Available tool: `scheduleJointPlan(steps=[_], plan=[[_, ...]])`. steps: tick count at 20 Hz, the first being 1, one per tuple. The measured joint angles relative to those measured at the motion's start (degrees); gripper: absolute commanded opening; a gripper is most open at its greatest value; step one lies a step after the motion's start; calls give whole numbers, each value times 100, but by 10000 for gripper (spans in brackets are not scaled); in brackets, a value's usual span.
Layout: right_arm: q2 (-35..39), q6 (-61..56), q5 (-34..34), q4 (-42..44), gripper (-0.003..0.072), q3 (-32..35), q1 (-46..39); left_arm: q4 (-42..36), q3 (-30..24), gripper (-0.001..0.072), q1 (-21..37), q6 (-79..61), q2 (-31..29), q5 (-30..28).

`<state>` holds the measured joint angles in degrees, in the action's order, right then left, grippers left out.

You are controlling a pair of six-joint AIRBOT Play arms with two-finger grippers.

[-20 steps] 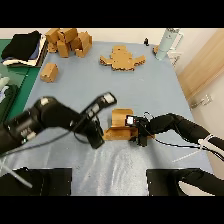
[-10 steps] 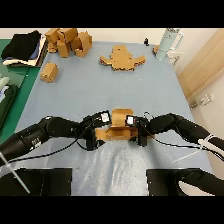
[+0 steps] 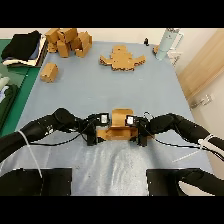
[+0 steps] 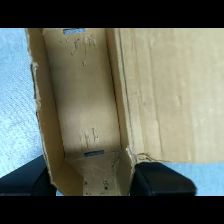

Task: Fold the box.

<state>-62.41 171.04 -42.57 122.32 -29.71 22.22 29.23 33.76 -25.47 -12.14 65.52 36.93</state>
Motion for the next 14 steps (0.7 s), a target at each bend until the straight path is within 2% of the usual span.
scheduleJointPlan(steps=[2,6,7,8,14], plan=[[0,0,0,0,538,0,0,-111,90,349,0,-146,164,2],[0,0,0,0,538,0,0,-297,184,323,-55,-289,409,28],[0,0,0,-2,538,0,0,-356,208,157,-87,-295,461,24],[0,0,0,-2,538,0,0,-398,238,100,-116,-315,522,-2],[0,0,2,-2,538,0,0,-522,376,100,-256,-341,769,-120]])
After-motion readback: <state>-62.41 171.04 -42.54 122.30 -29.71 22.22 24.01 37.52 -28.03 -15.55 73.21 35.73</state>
